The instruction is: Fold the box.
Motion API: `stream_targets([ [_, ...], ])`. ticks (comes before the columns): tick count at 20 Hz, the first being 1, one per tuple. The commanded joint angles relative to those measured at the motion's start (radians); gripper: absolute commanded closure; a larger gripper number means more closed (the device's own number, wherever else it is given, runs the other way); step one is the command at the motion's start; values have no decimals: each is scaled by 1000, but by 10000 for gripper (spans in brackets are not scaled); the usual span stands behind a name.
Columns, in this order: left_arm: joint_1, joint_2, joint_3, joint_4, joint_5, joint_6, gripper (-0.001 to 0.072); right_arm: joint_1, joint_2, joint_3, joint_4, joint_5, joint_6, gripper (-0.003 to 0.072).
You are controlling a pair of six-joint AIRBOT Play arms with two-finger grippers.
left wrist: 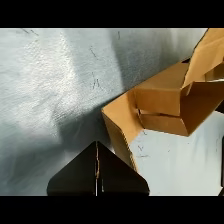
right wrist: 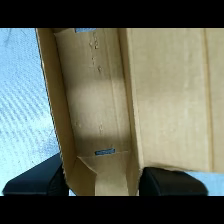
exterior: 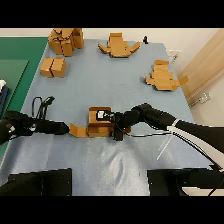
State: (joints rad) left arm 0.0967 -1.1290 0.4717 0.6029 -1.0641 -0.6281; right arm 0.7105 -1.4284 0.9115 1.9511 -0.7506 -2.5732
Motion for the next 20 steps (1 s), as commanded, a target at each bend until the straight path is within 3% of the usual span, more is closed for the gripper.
stream_targets([
  [1,-48,-109,-11,-92,31,48,691,0,0,0,1,0,0,531],
  [4,-60,-136,-11,-153,-13,73,691,0,0,0,1,1,0,531],
  [8,-58,-134,-5,-361,-192,307,691,0,0,0,1,0,0,531],
  [11,-59,-134,-5,-408,-201,357,686,0,0,0,1,0,0,531],
  [12,-59,-135,-5,-408,-198,357,495,0,0,0,1,0,0,531],
  [13,-60,-135,-5,-408,-193,351,396,0,0,0,1,0,0,531],
  [18,-61,-136,-5,-405,-176,351,392,0,0,0,1,0,0,531],
  [19,-71,-136,-5,-400,-173,351,350,0,0,0,1,0,0,531],
  [20,-90,-136,-4,-394,-165,338,127,0,0,0,1,0,0,531],
])
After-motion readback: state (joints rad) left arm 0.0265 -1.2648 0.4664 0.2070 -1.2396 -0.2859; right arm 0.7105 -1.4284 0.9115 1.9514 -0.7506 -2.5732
